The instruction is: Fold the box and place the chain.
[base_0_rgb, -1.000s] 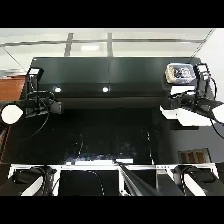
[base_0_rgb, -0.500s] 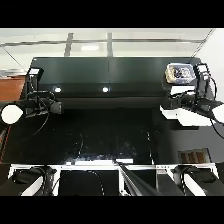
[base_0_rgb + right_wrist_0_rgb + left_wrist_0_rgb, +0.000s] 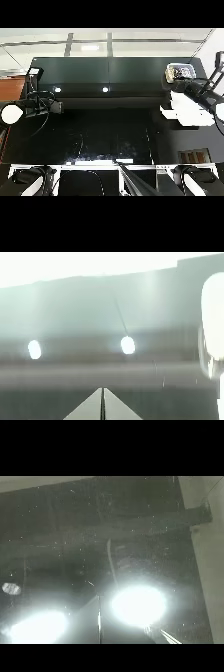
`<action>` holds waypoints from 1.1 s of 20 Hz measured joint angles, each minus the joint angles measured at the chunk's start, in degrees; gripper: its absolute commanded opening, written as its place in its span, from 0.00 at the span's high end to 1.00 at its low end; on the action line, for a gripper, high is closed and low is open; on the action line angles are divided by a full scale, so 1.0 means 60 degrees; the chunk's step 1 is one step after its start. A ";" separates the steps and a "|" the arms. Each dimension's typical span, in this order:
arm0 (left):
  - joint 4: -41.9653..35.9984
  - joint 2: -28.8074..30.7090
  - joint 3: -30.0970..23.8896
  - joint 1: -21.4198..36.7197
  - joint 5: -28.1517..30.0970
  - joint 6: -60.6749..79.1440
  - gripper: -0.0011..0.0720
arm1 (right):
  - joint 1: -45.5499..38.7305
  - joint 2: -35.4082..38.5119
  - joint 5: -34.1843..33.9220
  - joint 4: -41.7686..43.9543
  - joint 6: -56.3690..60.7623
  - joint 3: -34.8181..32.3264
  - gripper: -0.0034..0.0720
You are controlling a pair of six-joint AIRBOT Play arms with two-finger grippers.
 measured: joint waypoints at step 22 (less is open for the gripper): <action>-0.2266 -0.0634 0.0000 0.0000 0.1341 -0.0029 0.02 | -0.9158 -0.7905 0.6856 -0.2014 0.0681 0.6677 0.00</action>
